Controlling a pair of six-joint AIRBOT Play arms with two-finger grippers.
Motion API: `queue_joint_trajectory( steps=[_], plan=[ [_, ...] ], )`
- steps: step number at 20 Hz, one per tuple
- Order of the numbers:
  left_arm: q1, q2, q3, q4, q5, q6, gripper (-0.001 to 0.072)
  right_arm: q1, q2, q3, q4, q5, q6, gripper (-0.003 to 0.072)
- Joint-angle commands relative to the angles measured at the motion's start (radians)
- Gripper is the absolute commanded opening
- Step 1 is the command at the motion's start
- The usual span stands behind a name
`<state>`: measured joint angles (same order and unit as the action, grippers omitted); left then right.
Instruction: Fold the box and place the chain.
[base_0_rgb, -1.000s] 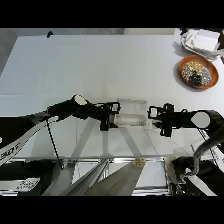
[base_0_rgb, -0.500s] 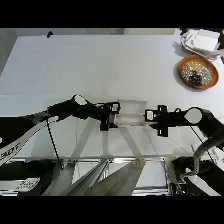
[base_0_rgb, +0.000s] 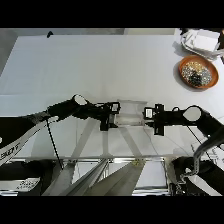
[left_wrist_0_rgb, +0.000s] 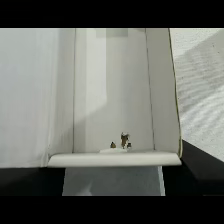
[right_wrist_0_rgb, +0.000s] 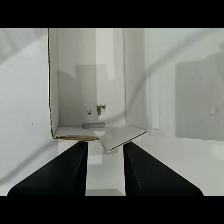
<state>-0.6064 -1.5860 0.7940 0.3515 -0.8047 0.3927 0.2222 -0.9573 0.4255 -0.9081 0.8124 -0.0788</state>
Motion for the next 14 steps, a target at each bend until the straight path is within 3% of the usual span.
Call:
queue_joint_trajectory(
  steps=[1,10,14],
  plan=[
    [0.000,0.000,0.001,0.000,0.000,0.000,0.0332,0.001,-0.001,0.000,0.041,0.014,-0.010,0.0160],
    [0.000,0.000,0.001,0.000,0.000,0.000,0.0332,0.001,-0.027,0.000,0.112,0.011,-0.048,0.0156],
    [0.000,0.000,0.001,0.000,0.000,0.000,0.0332,0.046,-0.050,0.000,0.126,-0.045,-0.064,0.0157]
  ],
)
